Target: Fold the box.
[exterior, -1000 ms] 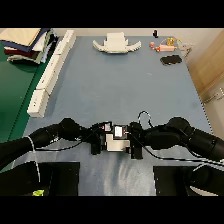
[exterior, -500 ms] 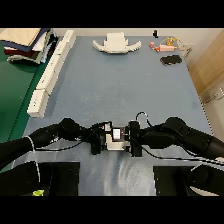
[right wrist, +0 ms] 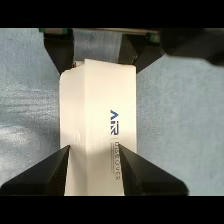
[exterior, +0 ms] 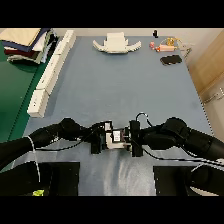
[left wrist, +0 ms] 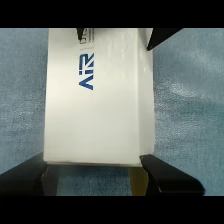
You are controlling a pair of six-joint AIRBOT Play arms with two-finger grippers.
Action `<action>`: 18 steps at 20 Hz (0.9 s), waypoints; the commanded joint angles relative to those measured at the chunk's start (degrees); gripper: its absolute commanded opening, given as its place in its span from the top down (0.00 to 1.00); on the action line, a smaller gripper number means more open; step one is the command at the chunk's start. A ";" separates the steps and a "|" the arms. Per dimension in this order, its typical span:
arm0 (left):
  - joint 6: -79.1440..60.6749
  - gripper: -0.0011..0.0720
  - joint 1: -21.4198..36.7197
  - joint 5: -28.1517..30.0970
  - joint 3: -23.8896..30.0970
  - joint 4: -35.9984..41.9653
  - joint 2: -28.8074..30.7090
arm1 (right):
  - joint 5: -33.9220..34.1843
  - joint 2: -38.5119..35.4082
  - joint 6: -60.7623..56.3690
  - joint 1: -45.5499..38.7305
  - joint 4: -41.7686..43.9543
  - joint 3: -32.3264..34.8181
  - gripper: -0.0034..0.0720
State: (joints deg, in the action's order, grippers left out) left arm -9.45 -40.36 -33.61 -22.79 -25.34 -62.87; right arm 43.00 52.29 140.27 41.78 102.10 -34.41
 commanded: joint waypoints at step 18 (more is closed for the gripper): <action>-0.09 0.38 0.02 -0.22 -0.07 -0.15 0.00 | 0.26 -2.93 -14.84 8.41 -10.86 -0.04 0.37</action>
State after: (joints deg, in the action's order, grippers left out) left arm -9.54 -40.36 -33.87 -22.79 -25.50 -62.87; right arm 42.98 50.50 134.85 48.29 97.84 -34.41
